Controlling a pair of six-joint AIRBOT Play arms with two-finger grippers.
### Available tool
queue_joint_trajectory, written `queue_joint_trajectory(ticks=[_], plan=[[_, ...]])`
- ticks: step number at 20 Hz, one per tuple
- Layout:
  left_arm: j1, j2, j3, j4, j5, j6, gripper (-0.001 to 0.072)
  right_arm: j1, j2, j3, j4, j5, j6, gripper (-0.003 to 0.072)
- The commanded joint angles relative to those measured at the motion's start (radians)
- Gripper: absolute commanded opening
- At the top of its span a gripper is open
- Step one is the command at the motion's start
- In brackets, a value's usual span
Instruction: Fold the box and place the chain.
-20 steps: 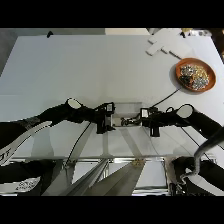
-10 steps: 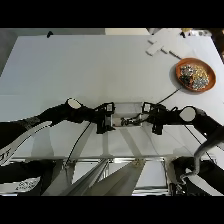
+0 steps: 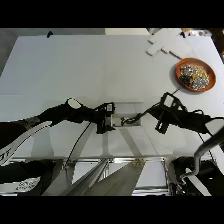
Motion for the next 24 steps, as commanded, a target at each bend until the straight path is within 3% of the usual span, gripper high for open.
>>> queue_joint_trajectory(ticks=[1, 4, 6, 11, 16, 18, 20, 22, 24], plan=[[0.000, 0.001, 0.000, 0.000, 0.000, 0.000, 0.0134, 0.001, 0.069, 0.022, 0.237, 0.023, -0.073, 0.0015], [0.000, 0.001, 0.000, 0.000, 0.000, 0.000, 0.0134, 0.050, -0.003, 0.034, 0.354, 0.036, -0.158, 0.0015], [0.000, 0.001, 0.000, 0.000, 0.000, 0.000, 0.0134, 0.117, -0.085, 0.034, 0.354, 0.021, -0.191, 0.0015], [0.000, 0.001, 0.000, 0.000, 0.000, 0.000, 0.0134, 0.236, -0.344, 0.034, 0.282, -0.184, -0.178, 0.0016], [0.000, 0.001, 0.000, 0.000, 0.000, 0.000, 0.0134, 0.236, -0.474, 0.034, 0.197, -0.132, -0.073, 0.0028], [0.000, 0.001, 0.000, 0.001, 0.000, 0.000, 0.0134, 0.236, -0.491, 0.034, 0.198, -0.126, -0.073, 0.0123], [0.000, 0.001, 0.000, 0.000, 0.000, 0.000, 0.0134, 0.236, -0.491, 0.039, 0.198, -0.119, -0.061, 0.0130], [0.000, 0.001, 0.000, 0.000, 0.000, 0.000, 0.0134, 0.233, -0.491, 0.110, 0.125, -0.031, 0.027, 0.0131], [0.000, 0.001, 0.000, 0.000, 0.000, 0.000, 0.0134, 0.205, -0.491, 0.282, -0.029, 0.138, 0.159, 0.0128]])
